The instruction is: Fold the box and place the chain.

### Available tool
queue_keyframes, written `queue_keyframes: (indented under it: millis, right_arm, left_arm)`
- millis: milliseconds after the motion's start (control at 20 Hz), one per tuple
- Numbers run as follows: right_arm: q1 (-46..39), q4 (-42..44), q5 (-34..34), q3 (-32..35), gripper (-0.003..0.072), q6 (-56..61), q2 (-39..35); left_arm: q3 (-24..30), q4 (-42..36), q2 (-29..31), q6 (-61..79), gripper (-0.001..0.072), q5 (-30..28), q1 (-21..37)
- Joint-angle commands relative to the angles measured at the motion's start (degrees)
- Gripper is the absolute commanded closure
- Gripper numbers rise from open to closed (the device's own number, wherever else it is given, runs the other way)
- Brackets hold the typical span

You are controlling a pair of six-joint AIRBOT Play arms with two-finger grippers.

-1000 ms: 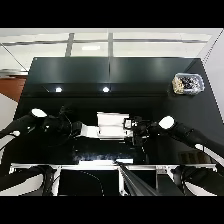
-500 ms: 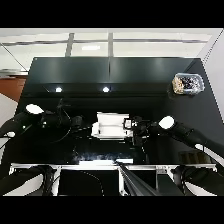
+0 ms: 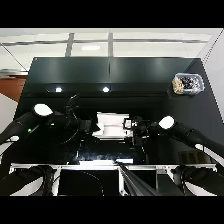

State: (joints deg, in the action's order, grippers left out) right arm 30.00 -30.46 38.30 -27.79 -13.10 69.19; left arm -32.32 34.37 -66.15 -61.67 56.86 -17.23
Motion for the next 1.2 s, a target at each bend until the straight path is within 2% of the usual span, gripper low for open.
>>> queue_keyframes:
  millis: [0, 450, 800, 900, 1150]
  right_arm:
    - [0.0, 0.02, 0.0, 0.0, 0.0218, 0.02, 0.0]
    - [0.0, 0.0, 0.0, 0.0, 0.0218, 0.0, 0.0]
    - [0.0, 0.0, 0.0, 0.0, 0.0218, 0.0, 0.0]
    - [0.0, 0.0, 0.0, 0.0, 0.0218, 0.02, 0.0]
    - [0.0, 0.0, 0.0, 0.0, 0.0218, 0.0, 0.0]
  left_arm:
    - [-0.68, 0.46, 0.13, -2.29, 0.0028, -2.71, -3.26]
    - [-5.95, 13.57, 0.11, -18.21, 0.0028, -7.3, -10.49]
    - [-6.64, 14.25, 0.11, -21.55, 0.0044, -6.21, -11.3]
    - [-6.64, 14.25, 0.11, -21.55, 0.0136, -6.23, -11.3]
    - [-6.64, 15.3, 0.07, -22.8, 0.0136, -6.27, -11.3]
